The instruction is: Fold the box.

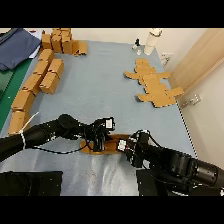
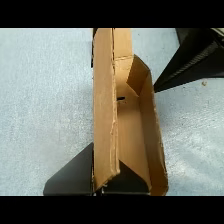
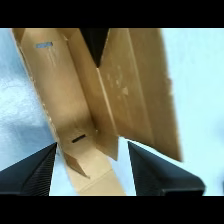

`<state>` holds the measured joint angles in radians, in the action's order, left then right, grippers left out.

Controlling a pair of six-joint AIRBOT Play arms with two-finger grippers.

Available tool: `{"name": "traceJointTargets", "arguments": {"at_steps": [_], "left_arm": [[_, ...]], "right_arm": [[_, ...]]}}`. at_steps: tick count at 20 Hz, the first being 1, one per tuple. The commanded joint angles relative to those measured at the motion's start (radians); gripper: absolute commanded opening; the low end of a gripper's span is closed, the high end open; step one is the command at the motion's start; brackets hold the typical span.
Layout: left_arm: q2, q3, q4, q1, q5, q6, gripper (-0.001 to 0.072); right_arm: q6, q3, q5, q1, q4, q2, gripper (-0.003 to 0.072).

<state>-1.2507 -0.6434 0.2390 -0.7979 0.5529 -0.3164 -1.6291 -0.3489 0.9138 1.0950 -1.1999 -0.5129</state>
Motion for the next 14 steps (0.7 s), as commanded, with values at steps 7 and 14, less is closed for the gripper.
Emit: {"name": "traceJointTargets", "arguments": {"at_steps": [7, 14], "left_arm": [[0.0, 0.0, 0.0, 0.0, 0.0, 0.0, 0.0014], [0.0, 0.0, 0.0, 0.0, 0.0, 0.0, 0.0014]], "right_arm": [[-0.776, -0.001, -0.091, -0.459, -0.614, -0.062, 0.0711], [-1.193, -0.006, -0.055, -0.703, -0.92, -0.229, 0.0711]]}}
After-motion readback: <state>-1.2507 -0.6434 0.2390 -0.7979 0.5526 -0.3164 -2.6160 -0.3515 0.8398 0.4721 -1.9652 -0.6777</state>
